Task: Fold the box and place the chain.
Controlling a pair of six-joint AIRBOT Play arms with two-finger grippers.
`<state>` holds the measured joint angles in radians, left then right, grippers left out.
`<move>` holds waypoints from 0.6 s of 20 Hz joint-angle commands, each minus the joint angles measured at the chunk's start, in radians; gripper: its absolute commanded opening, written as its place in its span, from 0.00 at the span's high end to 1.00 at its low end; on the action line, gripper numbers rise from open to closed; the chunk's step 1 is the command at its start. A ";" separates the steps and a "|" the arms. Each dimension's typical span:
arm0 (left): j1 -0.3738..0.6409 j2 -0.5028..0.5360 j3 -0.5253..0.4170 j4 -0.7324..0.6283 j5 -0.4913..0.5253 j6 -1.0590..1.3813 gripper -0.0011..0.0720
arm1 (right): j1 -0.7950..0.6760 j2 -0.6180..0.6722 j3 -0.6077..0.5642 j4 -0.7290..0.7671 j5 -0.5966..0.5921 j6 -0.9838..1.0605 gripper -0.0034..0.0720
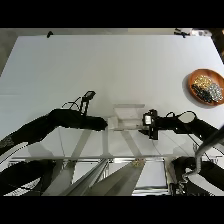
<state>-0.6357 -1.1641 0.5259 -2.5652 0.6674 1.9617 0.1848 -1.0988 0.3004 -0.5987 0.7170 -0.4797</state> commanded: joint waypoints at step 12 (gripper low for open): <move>-0.054 0.013 0.034 -0.020 -0.017 0.032 0.66 | 0.001 0.000 0.000 0.000 0.000 0.000 0.40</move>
<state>-0.6800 -1.1515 0.5556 -2.5824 0.6586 1.9938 0.1848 -1.0988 0.3004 -0.5987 0.7170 -0.4793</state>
